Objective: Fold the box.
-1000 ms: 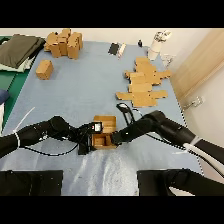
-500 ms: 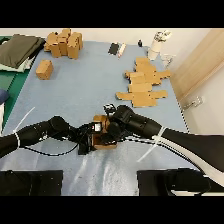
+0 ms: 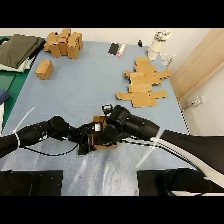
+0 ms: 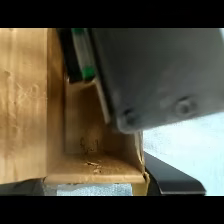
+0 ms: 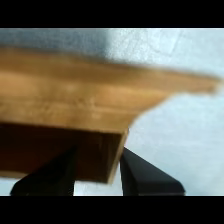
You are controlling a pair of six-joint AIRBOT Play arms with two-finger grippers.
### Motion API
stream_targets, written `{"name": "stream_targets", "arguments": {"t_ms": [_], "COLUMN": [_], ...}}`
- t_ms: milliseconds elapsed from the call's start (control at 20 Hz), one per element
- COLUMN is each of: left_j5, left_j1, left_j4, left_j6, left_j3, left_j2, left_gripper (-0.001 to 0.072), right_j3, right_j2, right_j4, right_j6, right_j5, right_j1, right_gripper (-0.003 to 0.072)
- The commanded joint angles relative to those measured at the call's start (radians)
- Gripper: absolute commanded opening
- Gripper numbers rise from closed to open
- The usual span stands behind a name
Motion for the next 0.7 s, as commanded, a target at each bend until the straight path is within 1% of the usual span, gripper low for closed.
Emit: {"name": "stream_targets", "arguments": {"t_ms": [0, 150, 200, 250, 300, 350, 400, 450, 500, 550, 600, 650], "left_j5": [0.000, 0.000, 0.000, 0.000, 0.000, 0.000, 0.000, 0.000, 0.000, 0.000, 0.000, 0.000], "left_j1": [0.000, 0.000, 0.000, 0.000, 0.000, 0.000, 0.000, 0.000, 0.000, 0.000, 0.000, 0.000], "left_j4": [0.000, 0.000, 0.000, 0.000, 0.000, 0.000, 0.000, 0.000, 0.000, 0.000, 0.000, 0.000], "left_j6": [0.000, 0.000, 0.000, 0.000, 0.000, 0.000, 0.000, 0.000, 0.000, 0.000, 0.000, 0.000], "left_j3": [0.000, 0.000, 0.000, 0.000, 0.000, 0.000, 0.000, 0.000, 0.000, 0.000, 0.000, 0.000], "left_j2": [0.000, 0.000, 0.000, 0.000, 0.000, 0.000, 0.000, 0.000, 0.000, 0.000, 0.000, 0.000], "left_gripper": [0.0525, 0.0525, 0.0525, 0.0525, 0.0525, 0.0525, 0.0525, 0.0525, 0.0525, 0.0525, 0.0525, 0.0525], "right_j3": [0.002, 0.002, 0.001, -0.005, -0.018, -0.040, -0.066, -0.100, -0.126, -0.139, -0.136, -0.130], "right_j2": [0.093, 0.190, 0.219, 0.246, 0.266, 0.277, 0.277, 0.261, 0.230, 0.172, 0.101, 0.017], "right_j4": [-0.047, -0.164, -0.169, -0.161, -0.162, -0.149, -0.116, -0.032, 0.096, 0.295, 0.522, 0.780], "right_j6": [0.030, 0.067, 0.065, 0.045, 0.021, -0.016, -0.080, -0.197, -0.353, -0.540, -0.741, -0.958], "right_j5": [-0.073, -0.195, -0.203, -0.194, -0.175, -0.132, -0.069, 0.036, 0.149, 0.248, 0.296, 0.311], "right_j1": [-0.001, -0.008, -0.021, -0.052, -0.093, -0.159, -0.241, -0.350, -0.459, -0.578, -0.676, -0.757], "right_gripper": [0.0415, 0.0415, 0.0411, 0.0379, 0.0312, 0.0232, 0.0117, 0.0000, 0.0000, 0.0000, 0.0000, 0.0000]}}
